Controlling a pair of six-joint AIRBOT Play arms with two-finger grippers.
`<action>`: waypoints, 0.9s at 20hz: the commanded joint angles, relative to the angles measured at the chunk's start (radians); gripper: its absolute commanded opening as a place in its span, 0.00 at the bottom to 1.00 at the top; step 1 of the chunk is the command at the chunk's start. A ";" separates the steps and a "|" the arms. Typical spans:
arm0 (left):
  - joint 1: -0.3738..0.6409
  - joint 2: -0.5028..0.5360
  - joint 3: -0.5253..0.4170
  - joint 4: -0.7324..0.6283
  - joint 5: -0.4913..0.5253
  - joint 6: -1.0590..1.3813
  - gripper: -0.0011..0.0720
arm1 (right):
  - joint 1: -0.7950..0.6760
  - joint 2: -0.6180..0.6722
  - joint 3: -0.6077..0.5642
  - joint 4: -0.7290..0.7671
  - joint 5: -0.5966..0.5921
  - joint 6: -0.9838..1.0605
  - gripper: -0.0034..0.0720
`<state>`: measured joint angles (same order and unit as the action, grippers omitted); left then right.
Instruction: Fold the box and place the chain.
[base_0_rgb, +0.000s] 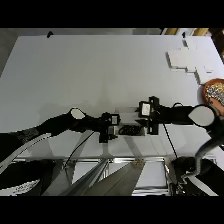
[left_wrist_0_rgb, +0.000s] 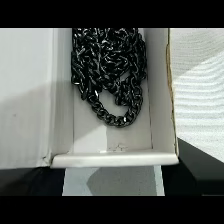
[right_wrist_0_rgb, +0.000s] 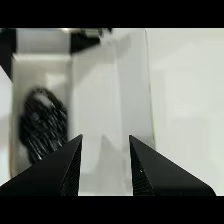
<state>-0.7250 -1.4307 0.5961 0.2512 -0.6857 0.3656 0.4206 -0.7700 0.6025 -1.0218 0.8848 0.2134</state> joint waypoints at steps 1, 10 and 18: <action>0.000 0.000 0.000 0.000 0.000 0.000 0.25 | -0.007 0.068 0.010 -0.411 0.012 0.154 0.43; 0.000 0.000 0.000 0.000 0.000 0.000 0.25 | -0.414 0.004 0.009 -0.425 0.250 0.060 0.43; 0.000 0.000 0.000 0.000 0.000 0.000 0.25 | -0.464 -0.120 0.009 -0.331 0.261 0.013 0.29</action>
<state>-0.7250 -1.4307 0.5961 0.2508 -0.6853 0.3656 -0.0299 -0.8383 0.6109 -1.3869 1.1339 0.2390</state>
